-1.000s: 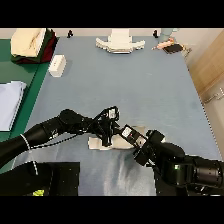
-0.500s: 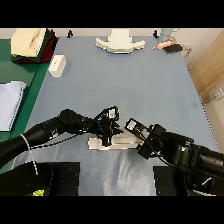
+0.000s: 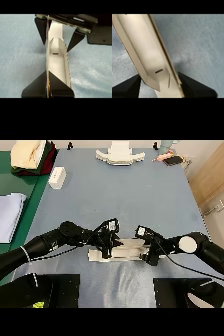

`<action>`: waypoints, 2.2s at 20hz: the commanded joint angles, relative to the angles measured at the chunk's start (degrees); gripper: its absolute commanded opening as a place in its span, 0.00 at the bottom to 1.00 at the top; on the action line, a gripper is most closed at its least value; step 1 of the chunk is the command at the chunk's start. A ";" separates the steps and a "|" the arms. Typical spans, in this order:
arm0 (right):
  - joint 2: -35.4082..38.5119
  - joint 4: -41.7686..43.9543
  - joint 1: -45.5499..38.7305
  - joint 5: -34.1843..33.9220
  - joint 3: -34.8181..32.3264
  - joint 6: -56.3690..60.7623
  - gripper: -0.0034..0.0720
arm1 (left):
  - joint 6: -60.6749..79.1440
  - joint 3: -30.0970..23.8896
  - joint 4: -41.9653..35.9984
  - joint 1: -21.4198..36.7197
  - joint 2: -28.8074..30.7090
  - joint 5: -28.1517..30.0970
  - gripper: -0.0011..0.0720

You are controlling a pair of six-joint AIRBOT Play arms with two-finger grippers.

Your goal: Fold the box.

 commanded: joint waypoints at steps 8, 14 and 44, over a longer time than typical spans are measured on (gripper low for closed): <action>-0.13 12.50 -7.15 2.38 -0.02 -15.58 1.00 | 0.02 0.02 0.02 0.04 -0.02 -0.02 0.04; -2.51 16.24 -6.95 0.02 -0.04 -15.69 0.99 | 0.02 0.02 0.02 0.04 -0.02 -0.02 0.04; -6.10 20.04 -11.34 5.03 -3.63 -36.74 0.98 | 0.02 0.02 0.02 0.04 -0.02 -0.02 0.04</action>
